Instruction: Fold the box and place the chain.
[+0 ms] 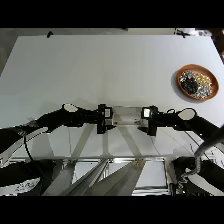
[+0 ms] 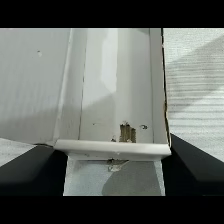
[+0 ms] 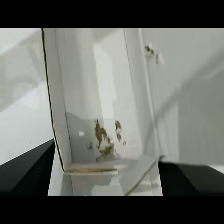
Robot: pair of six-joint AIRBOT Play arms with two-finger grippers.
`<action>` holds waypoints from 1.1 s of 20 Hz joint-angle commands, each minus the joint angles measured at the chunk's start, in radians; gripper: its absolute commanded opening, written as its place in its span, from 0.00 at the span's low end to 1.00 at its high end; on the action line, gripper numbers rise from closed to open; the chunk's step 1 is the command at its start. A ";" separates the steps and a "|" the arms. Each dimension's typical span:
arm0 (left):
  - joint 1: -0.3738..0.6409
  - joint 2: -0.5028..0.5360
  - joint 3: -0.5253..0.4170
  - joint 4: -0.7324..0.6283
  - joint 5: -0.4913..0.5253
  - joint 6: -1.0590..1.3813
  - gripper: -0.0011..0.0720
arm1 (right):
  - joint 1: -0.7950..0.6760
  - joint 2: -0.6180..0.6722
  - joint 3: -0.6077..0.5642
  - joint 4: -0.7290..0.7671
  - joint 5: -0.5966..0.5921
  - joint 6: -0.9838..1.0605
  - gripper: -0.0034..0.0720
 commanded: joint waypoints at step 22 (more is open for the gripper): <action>0.001 0.001 -0.001 -0.002 0.002 -0.003 0.55 | 0.100 0.011 0.000 0.312 -0.339 0.622 0.06</action>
